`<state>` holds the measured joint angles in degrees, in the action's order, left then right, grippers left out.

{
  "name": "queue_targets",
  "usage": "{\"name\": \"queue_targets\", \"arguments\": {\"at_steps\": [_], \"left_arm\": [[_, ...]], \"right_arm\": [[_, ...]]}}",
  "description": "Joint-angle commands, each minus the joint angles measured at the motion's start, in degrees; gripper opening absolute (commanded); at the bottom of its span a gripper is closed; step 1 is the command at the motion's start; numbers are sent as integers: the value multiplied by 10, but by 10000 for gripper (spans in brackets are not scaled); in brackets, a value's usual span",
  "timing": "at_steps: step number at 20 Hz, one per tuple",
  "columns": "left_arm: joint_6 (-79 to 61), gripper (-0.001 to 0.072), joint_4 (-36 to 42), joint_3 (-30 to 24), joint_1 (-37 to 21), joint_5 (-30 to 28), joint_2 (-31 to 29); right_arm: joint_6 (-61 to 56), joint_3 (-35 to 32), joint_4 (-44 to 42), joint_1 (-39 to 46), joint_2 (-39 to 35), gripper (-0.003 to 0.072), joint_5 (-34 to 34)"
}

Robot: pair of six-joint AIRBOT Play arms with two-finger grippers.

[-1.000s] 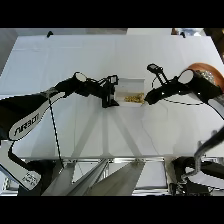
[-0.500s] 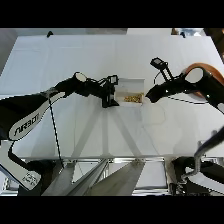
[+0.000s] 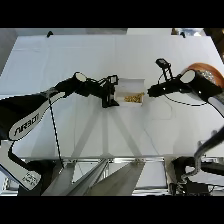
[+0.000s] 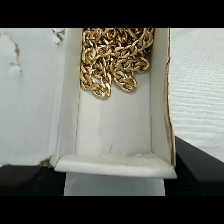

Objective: Fold the box and place the chain.

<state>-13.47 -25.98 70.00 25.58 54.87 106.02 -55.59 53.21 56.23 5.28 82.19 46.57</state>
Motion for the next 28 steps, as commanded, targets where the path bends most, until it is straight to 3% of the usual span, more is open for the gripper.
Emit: {"name": "queue_targets", "arguments": {"at_steps": [1,3,9,15,22,28], "left_arm": [[0,157,0,0,0,0,0],[0,157,0,0,0,0,0],[0,157,0,0,0,0,0],[0,157,0,0,0,0,0],[0,157,0,0,0,0,0],[0,157,0,0,0,0,0]], "right_arm": [[30,0,-90,6,49,5,-31],[62,0,-125,5,60,5,-19],[84,0,-112,6,52,6,36],[94,0,-112,6,-3,7,51],[92,0,-104,6,-32,7,140],[96,8,-88,35,-113,11,139]]}}
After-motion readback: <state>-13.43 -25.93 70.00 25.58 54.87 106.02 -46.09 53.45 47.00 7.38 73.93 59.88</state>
